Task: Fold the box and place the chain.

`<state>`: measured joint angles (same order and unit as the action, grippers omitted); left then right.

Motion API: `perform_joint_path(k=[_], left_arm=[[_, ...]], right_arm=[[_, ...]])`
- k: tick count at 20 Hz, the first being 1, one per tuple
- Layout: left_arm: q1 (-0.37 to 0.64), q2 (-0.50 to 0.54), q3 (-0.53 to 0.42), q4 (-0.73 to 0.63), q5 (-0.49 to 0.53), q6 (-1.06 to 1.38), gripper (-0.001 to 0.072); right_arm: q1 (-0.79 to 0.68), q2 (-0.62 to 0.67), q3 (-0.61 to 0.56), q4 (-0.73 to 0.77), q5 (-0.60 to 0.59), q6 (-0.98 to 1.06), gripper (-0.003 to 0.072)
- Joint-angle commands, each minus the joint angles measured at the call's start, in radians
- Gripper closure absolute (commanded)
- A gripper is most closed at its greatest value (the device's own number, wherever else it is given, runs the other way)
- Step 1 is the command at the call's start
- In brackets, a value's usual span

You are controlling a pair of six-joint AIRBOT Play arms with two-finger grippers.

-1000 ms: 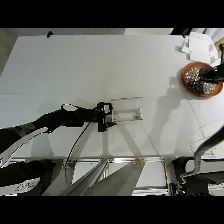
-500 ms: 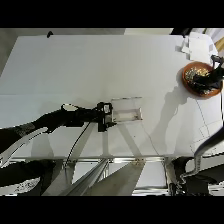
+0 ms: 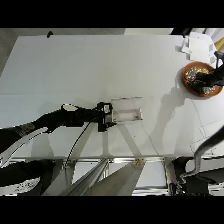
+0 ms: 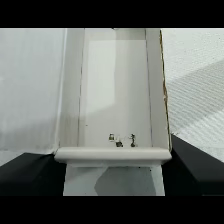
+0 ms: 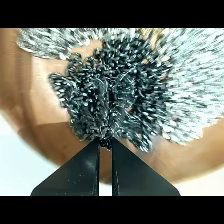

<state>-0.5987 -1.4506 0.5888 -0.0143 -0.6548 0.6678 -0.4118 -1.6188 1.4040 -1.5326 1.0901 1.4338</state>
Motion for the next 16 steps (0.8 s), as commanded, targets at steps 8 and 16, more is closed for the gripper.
perform_joint_path(k=[8,16], left_arm=[[0.000,0.000,0.000,0.000,0.000,0.000,0.0500],[0.000,0.000,0.000,0.000,0.000,0.000,0.0500]], right_arm=[[0.000,0.490,0.000,0.332,0.202,-0.318,0.0669],[0.102,0.753,0.000,0.534,0.369,-0.369,0.0669]])
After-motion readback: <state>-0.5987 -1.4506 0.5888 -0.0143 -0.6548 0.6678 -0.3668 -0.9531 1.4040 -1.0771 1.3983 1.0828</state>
